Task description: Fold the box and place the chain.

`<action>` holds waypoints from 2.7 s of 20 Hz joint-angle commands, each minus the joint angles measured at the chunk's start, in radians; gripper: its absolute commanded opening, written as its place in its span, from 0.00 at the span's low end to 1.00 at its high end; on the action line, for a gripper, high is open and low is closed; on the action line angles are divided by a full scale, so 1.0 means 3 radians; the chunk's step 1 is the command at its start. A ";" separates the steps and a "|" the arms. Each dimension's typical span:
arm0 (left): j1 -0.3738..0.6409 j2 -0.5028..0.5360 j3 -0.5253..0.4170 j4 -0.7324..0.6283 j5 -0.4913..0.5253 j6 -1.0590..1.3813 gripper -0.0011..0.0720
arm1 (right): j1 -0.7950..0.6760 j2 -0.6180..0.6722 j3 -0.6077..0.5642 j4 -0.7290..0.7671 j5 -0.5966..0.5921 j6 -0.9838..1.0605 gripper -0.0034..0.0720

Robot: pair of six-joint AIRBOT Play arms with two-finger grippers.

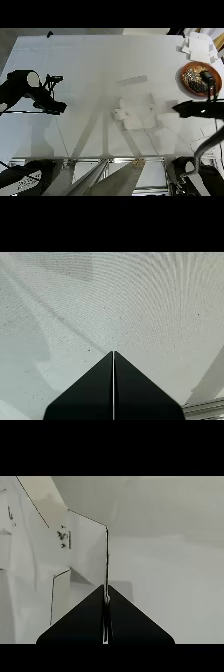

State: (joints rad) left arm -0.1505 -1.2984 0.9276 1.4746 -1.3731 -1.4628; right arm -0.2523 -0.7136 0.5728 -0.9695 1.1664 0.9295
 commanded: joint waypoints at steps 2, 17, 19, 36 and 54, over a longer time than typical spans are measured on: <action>-0.0001 0.0003 0.0000 0.0000 0.0001 0.0000 0.03 | 0.0753 0.0294 -0.0482 -0.0052 -0.0580 0.0683 0.06; -0.0001 -0.0024 0.0000 -0.0477 0.0430 0.0712 0.45 | 0.1453 0.0292 -0.0589 -0.0617 -0.1064 0.1453 0.06; -0.0001 -0.0092 0.0000 -0.1241 0.0411 0.1546 0.51 | 0.1453 0.0292 -0.0589 -0.0614 -0.1063 0.1453 0.06; -0.0613 -0.1044 0.0003 -0.3873 0.1111 0.3896 0.74 | 0.1453 0.0292 -0.0589 -0.0590 -0.1054 0.1451 0.06; -0.0793 -0.1308 0.0004 -0.4253 0.0988 0.4271 0.10 | 0.1453 0.0292 -0.0589 -0.0590 -0.1052 0.1451 0.06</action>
State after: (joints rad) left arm -0.3927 -1.6894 0.9276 0.2001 -1.0794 -0.1932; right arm 0.1825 -0.6266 0.3969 -1.1450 0.8490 1.3647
